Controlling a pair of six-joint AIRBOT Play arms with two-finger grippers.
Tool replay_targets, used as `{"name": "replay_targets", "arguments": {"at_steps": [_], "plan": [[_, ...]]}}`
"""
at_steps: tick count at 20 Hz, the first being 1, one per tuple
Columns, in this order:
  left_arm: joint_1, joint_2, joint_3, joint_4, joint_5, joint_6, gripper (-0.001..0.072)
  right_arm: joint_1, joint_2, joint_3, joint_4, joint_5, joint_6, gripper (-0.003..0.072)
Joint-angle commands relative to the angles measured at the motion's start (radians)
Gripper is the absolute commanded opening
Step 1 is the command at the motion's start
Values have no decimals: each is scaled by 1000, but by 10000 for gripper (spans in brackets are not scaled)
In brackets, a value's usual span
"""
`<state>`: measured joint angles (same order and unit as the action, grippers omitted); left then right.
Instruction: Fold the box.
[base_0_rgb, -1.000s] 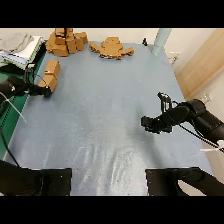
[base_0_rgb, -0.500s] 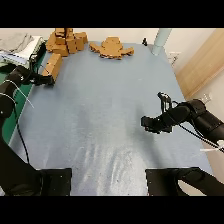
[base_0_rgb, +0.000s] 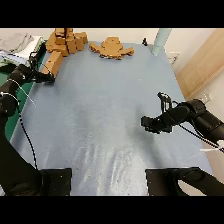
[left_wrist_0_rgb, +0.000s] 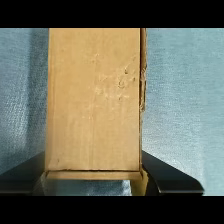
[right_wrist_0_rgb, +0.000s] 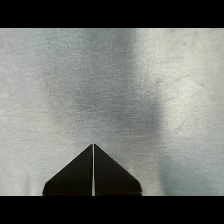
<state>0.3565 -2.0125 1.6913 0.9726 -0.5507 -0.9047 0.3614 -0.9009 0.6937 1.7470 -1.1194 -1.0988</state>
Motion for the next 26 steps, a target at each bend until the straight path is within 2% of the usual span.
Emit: {"name": "replay_targets", "arguments": {"at_steps": [1, 2, 3, 4, 6, 9, 12, 16, 17, 19, 21, 22, 26], "plan": [[1, -3, 3, 1, -30, -1, 424, 0, 0, 1, 0, 0, 0, 4], [1, -3, 2, 2, -42, -1, 426, 0, 0, 1, 0, 0, 0, 4], [2, -3, 2, 8, -48, -1, 484, 0, 0, 1, 0, 0, 0, 5], [3, -3, 3, 35, -53, -3, 700, 0, 0, 1, 0, 0, 0, 4], [13, -2, 3, 67, -88, -5, 702, 0, 0, 1, 0, 0, 0, 4], [47, 26, 11, 76, -238, -14, 702, 0, 0, 1, 0, 0, 0, 4], [91, 69, 78, 85, -486, -84, 702, 0, 0, 1, 0, 0, 0, 4], [119, 114, 233, 122, -835, -195, 701, 0, 0, 0, 0, 0, 0, 4], [114, 122, 271, 101, -900, -235, 655, 0, 0, 1, 0, 0, 0, 4], [101, 161, 291, -25, -957, -241, 17, 0, 0, 1, 0, 0, 0, 4], [68, 210, 291, -166, -951, -230, 10, 0, 0, 1, 0, 0, 0, 4], [40, 240, 291, -178, -938, -228, 8, 0, 0, 1, 0, 0, 0, 4], [-124, 386, 290, -12, -819, -242, 6, 0, 0, 1, 0, 0, 0, 4]]}}
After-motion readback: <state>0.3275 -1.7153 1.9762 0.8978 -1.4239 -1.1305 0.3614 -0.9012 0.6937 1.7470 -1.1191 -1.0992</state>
